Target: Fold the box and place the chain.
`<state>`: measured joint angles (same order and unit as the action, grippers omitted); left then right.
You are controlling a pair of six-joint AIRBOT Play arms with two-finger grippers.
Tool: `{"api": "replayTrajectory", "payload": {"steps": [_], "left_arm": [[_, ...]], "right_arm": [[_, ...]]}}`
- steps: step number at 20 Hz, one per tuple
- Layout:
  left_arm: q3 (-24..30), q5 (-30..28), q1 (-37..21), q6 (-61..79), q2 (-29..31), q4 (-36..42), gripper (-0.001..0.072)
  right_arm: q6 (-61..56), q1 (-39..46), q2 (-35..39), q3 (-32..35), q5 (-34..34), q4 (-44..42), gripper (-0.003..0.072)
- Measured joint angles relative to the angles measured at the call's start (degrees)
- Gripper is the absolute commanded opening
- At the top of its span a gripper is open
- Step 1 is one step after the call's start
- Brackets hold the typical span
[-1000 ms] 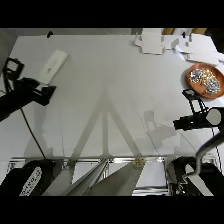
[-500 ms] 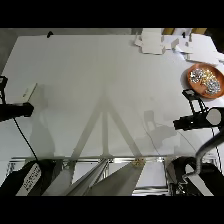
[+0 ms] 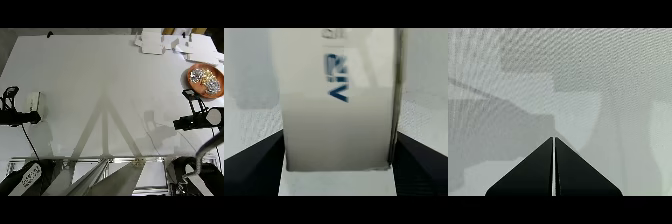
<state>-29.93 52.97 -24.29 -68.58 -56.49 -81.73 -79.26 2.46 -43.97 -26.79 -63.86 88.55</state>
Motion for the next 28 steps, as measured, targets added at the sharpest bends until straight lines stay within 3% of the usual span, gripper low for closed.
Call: {"api": "replayTrajectory", "payload": {"steps": [4,8,14,28], "left_arm": [[0.02,0.26,0.00,-1.66,4.20,-0.20,0.0695],[0.02,-0.74,0.59,-2.16,13.53,0.61,0.0694],[0.02,0.31,7.06,-2.40,25.11,1.18,0.0691],[0.20,1.25,14.38,-3.67,28.28,1.09,0.0690]], "right_arm": [[0.02,0.00,0.00,0.00,0.00,0.00,0.0019],[0.02,0.00,0.00,0.00,0.00,0.00,0.0019],[0.00,0.00,0.00,0.00,0.00,-0.02,0.0019],[0.00,0.00,0.00,0.00,0.00,-0.02,0.0019]]}}
